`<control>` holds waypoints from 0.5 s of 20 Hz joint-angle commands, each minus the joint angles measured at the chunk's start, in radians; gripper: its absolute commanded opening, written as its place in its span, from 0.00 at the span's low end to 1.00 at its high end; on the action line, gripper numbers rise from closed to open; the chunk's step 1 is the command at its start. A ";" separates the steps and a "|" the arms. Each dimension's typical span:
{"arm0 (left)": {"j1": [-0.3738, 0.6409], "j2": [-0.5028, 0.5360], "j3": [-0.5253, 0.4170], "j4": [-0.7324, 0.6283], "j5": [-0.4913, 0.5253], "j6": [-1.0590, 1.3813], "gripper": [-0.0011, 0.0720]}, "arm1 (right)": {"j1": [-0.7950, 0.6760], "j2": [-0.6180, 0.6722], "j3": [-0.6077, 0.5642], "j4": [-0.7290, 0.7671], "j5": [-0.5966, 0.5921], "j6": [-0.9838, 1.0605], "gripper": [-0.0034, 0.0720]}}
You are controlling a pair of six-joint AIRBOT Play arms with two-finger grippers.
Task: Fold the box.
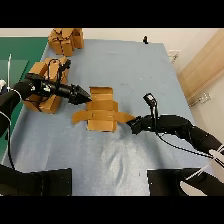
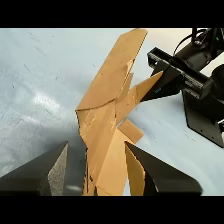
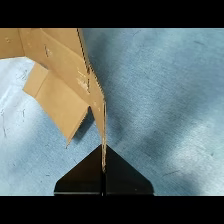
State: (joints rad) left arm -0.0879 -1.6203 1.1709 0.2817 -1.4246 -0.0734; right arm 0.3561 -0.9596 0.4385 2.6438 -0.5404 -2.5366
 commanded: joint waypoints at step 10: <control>-0.036 -0.075 0.003 -0.088 0.063 0.006 0.73 | 0.001 0.001 0.001 0.000 -0.022 0.001 0.05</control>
State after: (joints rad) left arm -0.1108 -1.6642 1.1721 0.2096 -1.3571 -0.0601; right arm 0.3561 -0.9596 0.4385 2.6438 -0.5594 -2.5359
